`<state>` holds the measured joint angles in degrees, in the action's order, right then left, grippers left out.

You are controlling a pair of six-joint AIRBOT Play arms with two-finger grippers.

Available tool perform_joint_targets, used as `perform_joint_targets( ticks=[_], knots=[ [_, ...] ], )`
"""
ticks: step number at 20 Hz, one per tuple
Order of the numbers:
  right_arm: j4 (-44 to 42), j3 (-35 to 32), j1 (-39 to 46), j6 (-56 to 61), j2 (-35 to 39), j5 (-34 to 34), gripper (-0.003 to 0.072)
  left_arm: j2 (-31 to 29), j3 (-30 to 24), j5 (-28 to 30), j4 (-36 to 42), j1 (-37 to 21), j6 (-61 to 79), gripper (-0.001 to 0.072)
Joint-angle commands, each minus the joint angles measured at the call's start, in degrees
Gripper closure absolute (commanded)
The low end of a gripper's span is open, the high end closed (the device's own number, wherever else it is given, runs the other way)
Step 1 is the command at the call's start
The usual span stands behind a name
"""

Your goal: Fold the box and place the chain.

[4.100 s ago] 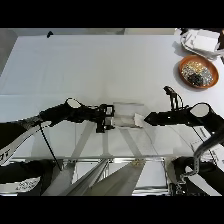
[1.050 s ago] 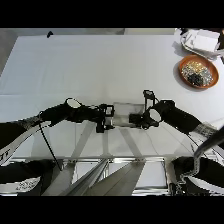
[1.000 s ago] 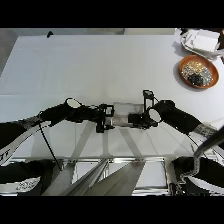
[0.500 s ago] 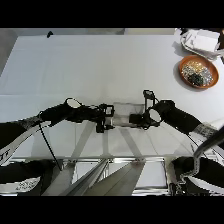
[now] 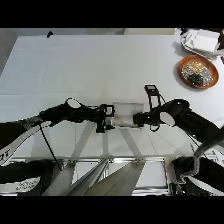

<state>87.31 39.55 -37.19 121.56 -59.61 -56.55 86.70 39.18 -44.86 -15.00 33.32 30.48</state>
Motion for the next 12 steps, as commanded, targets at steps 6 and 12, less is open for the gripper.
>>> perform_joint_targets(
  ticks=[6, 12],
  knots=[
    [7.93, 10.95, 19.28, -22.53, 7.85, -10.21, 0.0288, -0.04, 0.0, 0.02, 0.0, -0.02, -0.04, 0.0458],
    [8.48, 26.08, 48.57, -38.45, -5.35, -3.87, 0.0289, -0.04, 0.0, 0.04, 0.0, -0.02, -0.02, 0.0458]
  ],
)
